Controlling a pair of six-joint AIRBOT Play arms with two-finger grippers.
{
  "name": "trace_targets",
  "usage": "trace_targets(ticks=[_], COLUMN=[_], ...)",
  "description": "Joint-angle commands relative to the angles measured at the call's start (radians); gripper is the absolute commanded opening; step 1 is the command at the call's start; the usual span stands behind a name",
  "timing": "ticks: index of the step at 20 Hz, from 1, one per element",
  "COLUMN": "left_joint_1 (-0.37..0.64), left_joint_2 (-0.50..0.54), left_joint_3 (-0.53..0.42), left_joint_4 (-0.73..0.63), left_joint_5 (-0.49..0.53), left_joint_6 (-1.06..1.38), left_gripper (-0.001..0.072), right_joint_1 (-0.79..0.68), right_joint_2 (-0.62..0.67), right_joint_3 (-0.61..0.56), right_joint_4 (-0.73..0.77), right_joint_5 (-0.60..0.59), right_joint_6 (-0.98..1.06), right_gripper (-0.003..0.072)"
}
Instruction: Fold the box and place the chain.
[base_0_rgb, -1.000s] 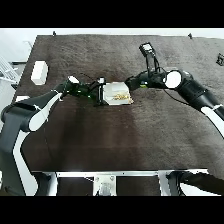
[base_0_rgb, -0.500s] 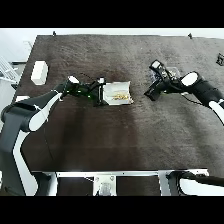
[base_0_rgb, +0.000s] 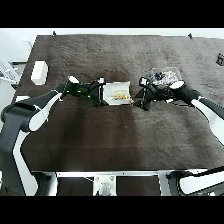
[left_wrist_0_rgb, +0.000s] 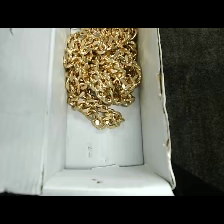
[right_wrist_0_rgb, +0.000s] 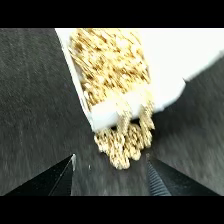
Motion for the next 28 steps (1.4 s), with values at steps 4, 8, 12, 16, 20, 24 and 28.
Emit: trace_targets(ticks=[4, 8, 12, 16, 20, 24, 28], left_joint_1=[0.001, 0.001, 0.001, 0.001, 0.001, 0.001, 0.001], left_joint_2=[0.000, 0.000, 0.000, 0.000, 0.000, 0.000, 0.000], left_joint_3=[0.000, 0.000, 0.000, 0.000, 0.000, 0.000, 0.000], left_joint_4=[0.000, 0.000, 0.000, 0.000, 0.000, 0.000, 0.000], left_joint_5=[0.000, 0.000, 0.000, 0.000, 0.000, 0.000, 0.000], left_joint_6=[0.000, 0.000, 0.000, 0.000, 0.000, 0.000, 0.000], left_gripper=[0.0527, 0.0527, 0.0527, 0.0527, 0.0527, 0.0528, 0.0527], right_joint_1=[0.026, 0.026, 0.026, 0.026, 0.026, 0.026, 0.018], right_joint_2=[-0.092, -0.115, -0.115, -0.116, -0.124, -0.122, -0.085], right_joint_3=[0.097, 0.133, 0.136, 0.136, 0.136, 0.150, 0.178], right_joint_4=[0.022, -0.005, -0.108, -0.110, -0.115, -0.119, -0.126], right_joint_5=[0.062, 0.074, 0.073, 0.062, 0.047, 0.048, 0.090], right_joint_6=[-0.058, -0.031, -0.006, -0.006, -0.005, 0.058, 0.167], right_gripper=[0.0496, 0.0493, 0.0493, 0.0359, 0.0299, 0.0083, 0.0007])
